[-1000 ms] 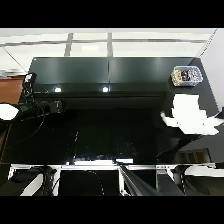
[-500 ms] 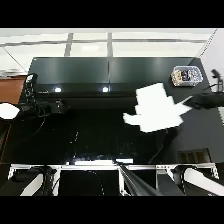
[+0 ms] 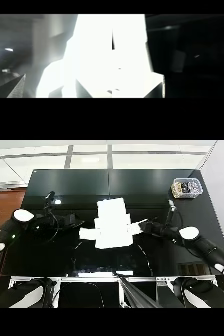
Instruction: Fold the box and place the chain.
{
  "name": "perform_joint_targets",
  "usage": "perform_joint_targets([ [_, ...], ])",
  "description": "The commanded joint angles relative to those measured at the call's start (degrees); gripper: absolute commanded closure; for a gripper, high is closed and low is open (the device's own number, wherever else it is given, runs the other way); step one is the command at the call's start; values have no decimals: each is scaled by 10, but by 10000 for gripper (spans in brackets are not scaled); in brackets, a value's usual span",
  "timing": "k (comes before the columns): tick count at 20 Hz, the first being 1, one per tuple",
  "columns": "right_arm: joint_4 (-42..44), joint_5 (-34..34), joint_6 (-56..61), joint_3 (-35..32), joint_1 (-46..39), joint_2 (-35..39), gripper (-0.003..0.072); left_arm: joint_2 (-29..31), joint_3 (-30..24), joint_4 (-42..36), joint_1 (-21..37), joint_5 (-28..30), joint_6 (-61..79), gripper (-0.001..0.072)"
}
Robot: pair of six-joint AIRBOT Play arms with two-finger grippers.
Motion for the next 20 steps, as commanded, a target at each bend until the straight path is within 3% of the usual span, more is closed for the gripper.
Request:
perform_joint_targets([
  [1, 23, -70, 3, -17, 83, 6, 674, -108, 56, -105, -2, -48, 54, 15],
  [4, 22, -70, 2, -17, 93, 6, 673, -204, 136, -93, -15, -124, 52, 33],
  [8, 23, -68, 3, -17, 95, 6, 674, -277, 193, -90, -34, -153, 48, 33],
  [13, 17, -68, -4, -17, 95, 6, 674, -357, 272, -88, -72, -323, 127, 38],
  [14, 10, -66, -4, -17, 95, 6, 673, -364, 283, -78, -80, -338, 135, 104],
  [15, 4, -63, -4, -17, 95, 6, 673, -368, 296, -49, -88, -347, 151, 112],
  [17, 3, -59, -4, -17, 95, 6, 673, -371, 318, 17, -94, -353, 159, 251],
  [18, 3, -57, -4, -17, 95, 6, 673, -371, 325, 35, -94, -357, 172, 275],
  [19, 3, -55, -4, -17, 95, 6, 673, -371, 327, 34, -92, -367, 197, 342],
  [20, -2, -54, -4, -17, 95, 6, 673, -371, 327, 30, -92, -377, 220, 360],
])
